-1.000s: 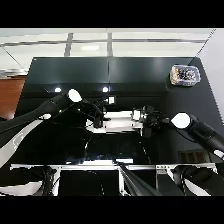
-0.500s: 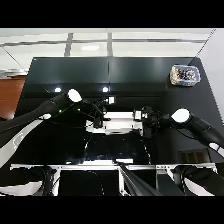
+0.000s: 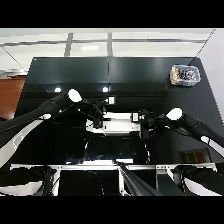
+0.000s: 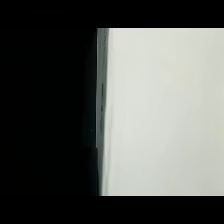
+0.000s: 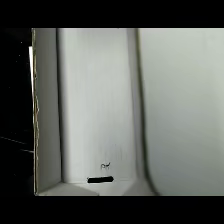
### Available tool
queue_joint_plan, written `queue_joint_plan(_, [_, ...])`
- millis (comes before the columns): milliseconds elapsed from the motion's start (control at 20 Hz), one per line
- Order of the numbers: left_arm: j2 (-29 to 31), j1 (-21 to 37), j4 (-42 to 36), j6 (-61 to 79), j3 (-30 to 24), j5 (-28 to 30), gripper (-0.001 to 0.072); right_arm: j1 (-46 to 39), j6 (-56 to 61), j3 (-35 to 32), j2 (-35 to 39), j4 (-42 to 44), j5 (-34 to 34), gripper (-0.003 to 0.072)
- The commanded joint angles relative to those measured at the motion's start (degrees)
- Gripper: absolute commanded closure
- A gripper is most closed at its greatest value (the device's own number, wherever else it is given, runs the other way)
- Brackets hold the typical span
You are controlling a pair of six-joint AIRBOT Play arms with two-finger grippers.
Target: Fold the box and place the chain.
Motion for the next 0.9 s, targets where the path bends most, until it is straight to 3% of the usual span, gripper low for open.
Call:
queue_joint_plan(0, [0.0,0.0,0.0,-0.1,0.0,0.1,0.0683,0.0,-0.4,0.0,-1.2,0.3,0.0,-0.0013])
queue_joint_plan(850, [0.0,0.0,-1.6,-0.1,0.0,0.1,0.0683,0.2,3.0,1.1,-3.1,-0.6,-0.9,-0.0013])
